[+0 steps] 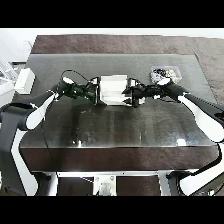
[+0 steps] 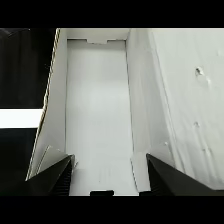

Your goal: Fold the box and place the chain.

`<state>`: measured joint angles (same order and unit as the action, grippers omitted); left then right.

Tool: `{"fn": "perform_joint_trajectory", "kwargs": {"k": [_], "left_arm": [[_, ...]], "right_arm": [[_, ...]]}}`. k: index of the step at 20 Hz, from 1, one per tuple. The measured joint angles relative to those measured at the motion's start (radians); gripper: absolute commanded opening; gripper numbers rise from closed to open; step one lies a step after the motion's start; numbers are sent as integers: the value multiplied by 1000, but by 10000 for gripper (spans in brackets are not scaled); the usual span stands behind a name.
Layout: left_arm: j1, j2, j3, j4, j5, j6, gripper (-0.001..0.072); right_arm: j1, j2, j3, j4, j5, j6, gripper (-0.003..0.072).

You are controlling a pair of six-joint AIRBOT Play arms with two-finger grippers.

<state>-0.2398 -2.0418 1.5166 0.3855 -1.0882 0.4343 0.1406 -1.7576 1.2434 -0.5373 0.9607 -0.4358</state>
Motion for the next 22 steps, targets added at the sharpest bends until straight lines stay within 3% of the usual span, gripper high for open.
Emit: {"fn": "perform_joint_trajectory", "kwargs": {"k": [4,5,7,8,22], "left_arm": [[0,0,0,0,0,0,472],[0,0,0,0,0,0,472],[0,0,0,0,0,0,472],[0,0,0,0,0,0,472],[-1,0,0,0,-2,0,472]], "right_arm": [[0,0,0,-1,0,-14,623],[0,0,0,-2,-1,-16,482],[0,0,0,-5,-9,-19,102],[-1,0,0,-8,-8,-19,9],[-84,48,1,-48,0,130,9]]}}
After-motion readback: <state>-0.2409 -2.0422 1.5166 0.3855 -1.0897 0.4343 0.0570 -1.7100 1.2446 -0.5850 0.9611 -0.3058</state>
